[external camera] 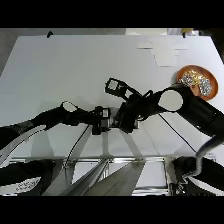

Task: Fold the box and place the chain.

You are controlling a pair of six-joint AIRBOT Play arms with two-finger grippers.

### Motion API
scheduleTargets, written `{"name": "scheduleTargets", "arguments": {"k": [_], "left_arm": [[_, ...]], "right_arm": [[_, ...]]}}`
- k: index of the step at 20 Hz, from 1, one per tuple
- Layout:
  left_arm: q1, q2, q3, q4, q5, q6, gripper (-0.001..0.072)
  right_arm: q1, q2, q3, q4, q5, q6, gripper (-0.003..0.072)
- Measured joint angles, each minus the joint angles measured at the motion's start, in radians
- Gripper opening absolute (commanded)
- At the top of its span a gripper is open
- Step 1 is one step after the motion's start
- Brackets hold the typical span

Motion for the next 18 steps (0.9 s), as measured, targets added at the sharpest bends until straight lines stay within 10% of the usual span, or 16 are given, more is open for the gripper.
{"name": "scheduleTargets", "arguments": {"k": [18], "left_arm": [[0.000,0.000,0.000,0.000,0.000,0.000,0.0136]], "right_arm": [[-0.380,-0.028,0.034,-0.119,0.125,-0.352,0.0162]]}}
